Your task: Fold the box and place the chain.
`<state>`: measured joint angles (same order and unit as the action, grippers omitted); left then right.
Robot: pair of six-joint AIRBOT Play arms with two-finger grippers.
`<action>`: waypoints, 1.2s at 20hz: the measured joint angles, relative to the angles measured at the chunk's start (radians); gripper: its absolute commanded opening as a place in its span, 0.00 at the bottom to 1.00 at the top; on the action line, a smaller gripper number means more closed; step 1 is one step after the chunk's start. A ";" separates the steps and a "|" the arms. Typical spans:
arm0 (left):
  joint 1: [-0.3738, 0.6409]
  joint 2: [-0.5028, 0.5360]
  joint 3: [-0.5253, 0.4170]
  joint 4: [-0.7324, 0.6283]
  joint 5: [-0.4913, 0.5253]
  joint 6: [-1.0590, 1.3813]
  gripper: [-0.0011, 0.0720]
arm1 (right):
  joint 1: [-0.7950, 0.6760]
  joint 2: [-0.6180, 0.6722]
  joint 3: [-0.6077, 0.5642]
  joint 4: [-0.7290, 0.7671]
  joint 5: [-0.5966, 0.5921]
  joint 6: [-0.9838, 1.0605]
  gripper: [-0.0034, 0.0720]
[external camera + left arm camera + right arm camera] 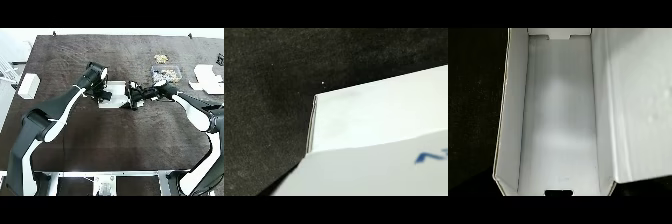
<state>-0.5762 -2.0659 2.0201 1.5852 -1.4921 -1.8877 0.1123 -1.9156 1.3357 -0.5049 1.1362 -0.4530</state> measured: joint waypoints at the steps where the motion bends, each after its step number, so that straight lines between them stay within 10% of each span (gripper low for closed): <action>1: 0.000 0.000 0.000 0.002 0.001 0.000 0.23 | 0.000 0.000 0.000 0.000 0.000 0.000 0.82; 3: -0.002 0.000 0.000 0.005 0.005 0.001 0.04 | 0.000 0.000 0.000 0.000 -0.002 0.000 0.82; 24: -0.003 -0.010 0.002 0.006 0.011 -0.066 0.04 | 0.000 0.000 0.000 -0.002 -0.002 -0.002 0.82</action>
